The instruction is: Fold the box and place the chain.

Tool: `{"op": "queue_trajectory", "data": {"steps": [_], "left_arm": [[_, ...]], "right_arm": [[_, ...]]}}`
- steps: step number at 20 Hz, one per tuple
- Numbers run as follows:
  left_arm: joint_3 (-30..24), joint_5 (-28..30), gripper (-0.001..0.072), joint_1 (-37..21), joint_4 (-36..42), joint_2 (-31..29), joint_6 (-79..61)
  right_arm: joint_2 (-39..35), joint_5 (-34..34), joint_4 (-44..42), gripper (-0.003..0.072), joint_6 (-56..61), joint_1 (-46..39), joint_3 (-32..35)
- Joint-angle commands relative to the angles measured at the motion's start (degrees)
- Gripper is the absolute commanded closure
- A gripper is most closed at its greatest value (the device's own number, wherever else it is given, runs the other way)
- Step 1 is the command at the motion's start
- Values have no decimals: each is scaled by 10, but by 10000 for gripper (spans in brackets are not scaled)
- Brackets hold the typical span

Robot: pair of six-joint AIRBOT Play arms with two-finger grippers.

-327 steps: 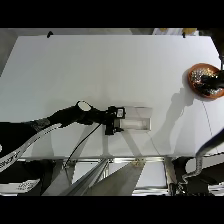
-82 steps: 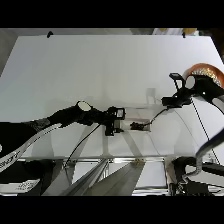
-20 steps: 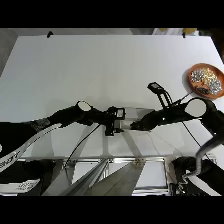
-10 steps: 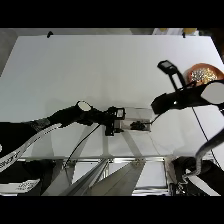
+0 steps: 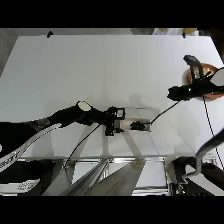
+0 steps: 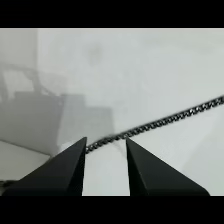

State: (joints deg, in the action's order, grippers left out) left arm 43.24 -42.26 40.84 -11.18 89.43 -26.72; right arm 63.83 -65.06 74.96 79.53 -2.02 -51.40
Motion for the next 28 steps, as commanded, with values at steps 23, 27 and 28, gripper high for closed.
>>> {"op": "queue_trajectory", "data": {"steps": [23,27,28], "left_arm": [[0,0,477,0,0,0,0],[0,0,477,0,0,0,0],[0,0,477,0,0,0,0]], "right_arm": [[104,92,115,394,90,56,88],[104,90,114,581,90,56,88],[104,87,114,648,90,56,88]]}}
